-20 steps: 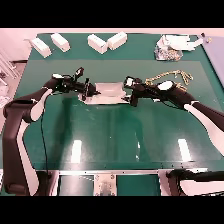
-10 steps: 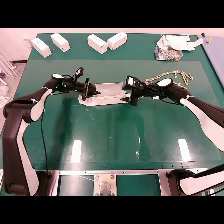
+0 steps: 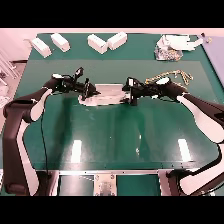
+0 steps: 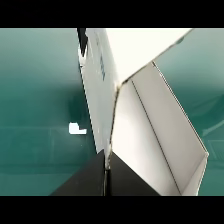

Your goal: Fold the box and place the chain.

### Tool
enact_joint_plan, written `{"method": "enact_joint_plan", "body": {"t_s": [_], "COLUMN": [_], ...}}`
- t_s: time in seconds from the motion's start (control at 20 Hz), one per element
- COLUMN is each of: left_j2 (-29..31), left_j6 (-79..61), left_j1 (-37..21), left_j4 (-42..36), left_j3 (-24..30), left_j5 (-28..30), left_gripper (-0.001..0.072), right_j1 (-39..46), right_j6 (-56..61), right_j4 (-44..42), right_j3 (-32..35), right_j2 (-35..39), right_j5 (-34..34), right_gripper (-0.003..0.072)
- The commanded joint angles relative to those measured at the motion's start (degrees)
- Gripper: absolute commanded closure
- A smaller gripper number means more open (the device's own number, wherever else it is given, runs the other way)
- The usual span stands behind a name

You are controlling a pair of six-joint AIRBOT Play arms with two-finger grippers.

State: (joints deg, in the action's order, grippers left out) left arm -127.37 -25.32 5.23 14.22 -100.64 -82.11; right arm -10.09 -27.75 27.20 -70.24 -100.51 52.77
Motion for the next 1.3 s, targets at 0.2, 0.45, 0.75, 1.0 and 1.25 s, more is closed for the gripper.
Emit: {"method": "enact_joint_plan", "body": {"t_s": [0.2,0.45,0.75,1.0,1.25], "left_j2": [0.0,0.0,0.0,0.0,0.0], "left_j6": [0.0,0.0,0.0,0.0,0.0], "left_j1": [0.0,0.0,0.0,0.0,0.0], "left_j4": [-0.1,-0.1,-0.1,-0.1,-0.1], "left_j3": [0.0,0.0,0.0,0.0,0.0], "left_j5": [0.0,0.0,0.0,0.0,0.0], "left_gripper": [0.0688,0.0688,0.0688,0.0688,0.0688], "right_j1": [0.0,1.3,3.0,2.9,2.9], "right_j6": [-4.3,-6.6,-6.3,-6.1,-6.1], "right_j4": [-0.3,-3.4,-4.7,-4.7,-4.7], "right_j3": [-0.7,-1.4,-5.6,-6.9,-7.4], "right_j2": [-2.7,-3.4,-8.1,-9.9,-10.2], "right_j5": [3.7,6.3,12.3,14.8,15.0], "right_gripper": [0.0046,0.0,0.0,0.0,0.0]}}
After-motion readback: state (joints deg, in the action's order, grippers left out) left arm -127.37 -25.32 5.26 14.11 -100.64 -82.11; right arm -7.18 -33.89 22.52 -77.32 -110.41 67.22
